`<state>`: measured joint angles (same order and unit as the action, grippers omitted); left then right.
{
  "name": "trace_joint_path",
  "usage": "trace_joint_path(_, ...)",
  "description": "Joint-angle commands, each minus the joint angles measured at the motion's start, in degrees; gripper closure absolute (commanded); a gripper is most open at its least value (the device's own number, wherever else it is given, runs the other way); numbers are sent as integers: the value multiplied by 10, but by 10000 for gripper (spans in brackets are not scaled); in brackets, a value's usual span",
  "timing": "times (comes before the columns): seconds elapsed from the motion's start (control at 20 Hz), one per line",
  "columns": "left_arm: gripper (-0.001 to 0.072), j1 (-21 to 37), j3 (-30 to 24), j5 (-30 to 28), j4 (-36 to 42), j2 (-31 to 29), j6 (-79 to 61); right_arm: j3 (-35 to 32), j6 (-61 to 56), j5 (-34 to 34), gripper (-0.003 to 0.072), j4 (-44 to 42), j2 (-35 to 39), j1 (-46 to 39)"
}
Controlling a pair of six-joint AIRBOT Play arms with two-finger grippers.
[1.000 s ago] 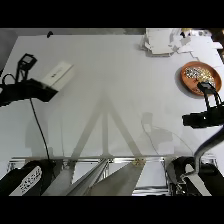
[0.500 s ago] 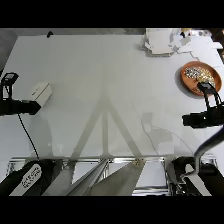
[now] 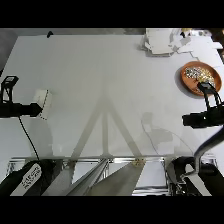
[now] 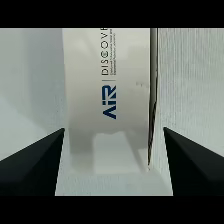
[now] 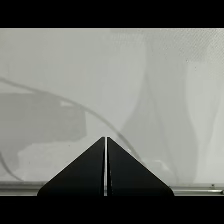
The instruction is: Fold the box and place the chain.
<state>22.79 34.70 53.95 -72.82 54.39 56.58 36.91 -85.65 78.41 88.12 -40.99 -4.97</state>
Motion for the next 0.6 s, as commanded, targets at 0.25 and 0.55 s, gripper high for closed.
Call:
trace_joint_path(0.25, 13, 0, 0, -4, 3, -120, 9, 0, 0, 0, 668, 0, 0, 0)
trace_joint_path(0.55, 14, 0, 0, -3, 3, -166, 9, 0, 0, 0, 668, 0, 0, 0)
